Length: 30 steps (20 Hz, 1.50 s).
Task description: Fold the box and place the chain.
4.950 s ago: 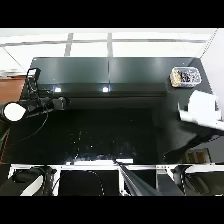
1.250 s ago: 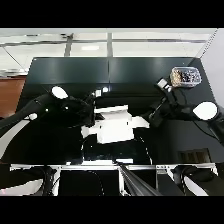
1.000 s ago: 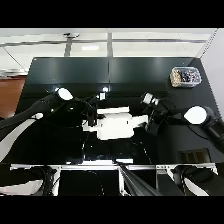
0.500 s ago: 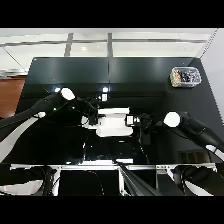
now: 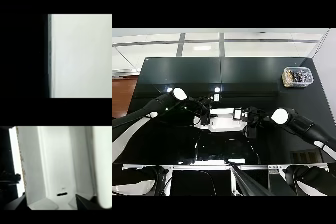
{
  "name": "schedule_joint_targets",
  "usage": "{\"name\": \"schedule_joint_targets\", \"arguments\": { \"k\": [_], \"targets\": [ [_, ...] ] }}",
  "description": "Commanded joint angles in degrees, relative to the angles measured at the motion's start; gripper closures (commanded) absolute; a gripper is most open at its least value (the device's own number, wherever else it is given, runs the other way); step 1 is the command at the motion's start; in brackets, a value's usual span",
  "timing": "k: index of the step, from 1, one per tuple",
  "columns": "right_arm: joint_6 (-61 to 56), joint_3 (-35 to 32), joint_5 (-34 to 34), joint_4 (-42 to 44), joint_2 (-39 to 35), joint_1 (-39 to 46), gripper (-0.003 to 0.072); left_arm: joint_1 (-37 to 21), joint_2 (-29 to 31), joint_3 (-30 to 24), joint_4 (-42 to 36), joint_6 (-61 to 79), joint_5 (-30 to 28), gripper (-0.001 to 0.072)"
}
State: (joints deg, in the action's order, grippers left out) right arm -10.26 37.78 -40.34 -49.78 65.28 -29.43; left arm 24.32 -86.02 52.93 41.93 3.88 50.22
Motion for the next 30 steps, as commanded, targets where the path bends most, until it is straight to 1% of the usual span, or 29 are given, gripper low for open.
{"name": "schedule_joint_targets", "arguments": {
  "k": [1,8,12,14,15,17,18,19,25,30],
  "targets": [
    [0.31,1.51,0.7,0.04,0.11,1.22,-0.0005,0.02,-0.04,0.07,0.0,-0.02,0.02,0.0683],
    [2.62,3.21,-0.33,1.05,0.11,5.01,-0.0004,0.02,-0.04,0.07,0.02,-0.02,0.02,0.0683],
    [9.09,3.21,-0.92,6.91,0.37,5.97,-0.0004,0.02,-0.04,0.07,0.0,0.0,0.02,0.0683],
    [11.69,3.21,-3.08,10.08,1.51,7.06,-0.0004,0.02,-0.04,0.07,0.0,0.0,-0.02,0.0683],
    [14.45,3.21,-4.52,11.91,2.4,7.74,-0.0005,0.02,-0.04,0.09,0.0,0.0,-0.04,0.0683],
    [21.22,3.21,-7.06,18.47,4.42,9.05,-0.0004,0.02,-0.04,0.07,0.02,0.0,-0.04,0.0683],
    [24.65,3.21,-8.2,20.24,5.73,9.68,-0.0004,0.02,-0.04,0.07,0.02,0.0,-0.04,0.0683],
    [25.33,3.19,-8.61,21.31,6.8,10.21,-0.0004,0.02,-0.04,0.07,0.0,0.0,-0.04,0.0683],
    [29.35,3.21,-8.35,23.34,10.99,10.21,-0.0004,0.02,-0.04,0.07,0.02,-0.02,-0.04,0.0683],
    [30.25,3.19,-7.19,23.02,12.24,8.41,-0.0004,0.02,-0.04,0.07,0.02,0.0,-0.09,0.0683]
  ]
}}
